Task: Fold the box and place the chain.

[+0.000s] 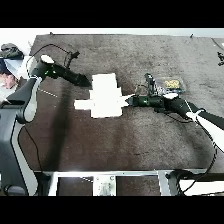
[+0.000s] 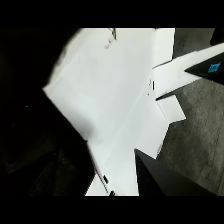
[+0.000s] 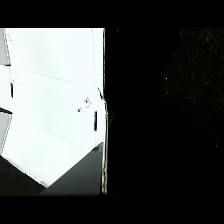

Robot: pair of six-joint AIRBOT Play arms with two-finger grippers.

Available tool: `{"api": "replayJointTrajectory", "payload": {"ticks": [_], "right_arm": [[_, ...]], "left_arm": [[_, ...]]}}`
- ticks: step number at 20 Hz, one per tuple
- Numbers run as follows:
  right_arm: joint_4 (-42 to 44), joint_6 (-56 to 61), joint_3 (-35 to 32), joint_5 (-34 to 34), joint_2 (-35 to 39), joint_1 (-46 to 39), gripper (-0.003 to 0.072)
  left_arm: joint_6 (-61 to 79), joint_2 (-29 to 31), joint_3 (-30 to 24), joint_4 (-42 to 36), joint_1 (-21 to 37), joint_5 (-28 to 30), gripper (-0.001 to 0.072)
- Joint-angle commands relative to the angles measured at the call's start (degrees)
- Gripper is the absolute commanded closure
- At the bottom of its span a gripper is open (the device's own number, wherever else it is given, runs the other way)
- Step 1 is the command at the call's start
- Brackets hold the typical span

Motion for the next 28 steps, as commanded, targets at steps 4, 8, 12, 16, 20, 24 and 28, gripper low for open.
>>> {"api": "replayJointTrajectory", "payload": {"ticks": [4, 8, 12, 16, 20, 24, 28], "right_arm": [[-0.07, -0.02, 0.04, 0.26, -0.02, 0.04, 0.0707], [-0.07, -0.02, 0.04, 0.26, -0.02, 0.02, 0.0708], [-0.07, 0.00, 0.04, 0.24, -0.02, 0.02, 0.0707], [-0.09, 0.00, 0.04, 0.24, -0.04, 0.02, 0.0708], [-0.07, -0.02, 0.04, 0.24, -0.02, -0.04, 0.0706], [-0.04, -0.20, 0.04, 2.62, 1.44, -3.26, 0.0310], [-0.04, -0.17, 0.07, 5.35, 6.29, -9.90, 0.0310]], "left_arm": [[0.76, -3.65, -0.61, -0.55, -2.51, -0.17, 0.0194], [2.91, -5.03, -0.59, -8.31, -2.82, -1.27, 0.0196], [4.15, -5.05, -0.59, -8.07, -3.41, -3.23, 0.0246], [4.20, -5.05, -0.59, -6.47, -3.41, -3.58, 0.0426], [7.28, -5.03, -0.59, -6.56, -3.41, -3.87, 0.0697], [14.25, -4.96, -0.59, -6.75, -3.41, -5.09, 0.0699], [27.67, -4.09, -0.52, -7.61, -3.41, -6.12, 0.0701]]}}
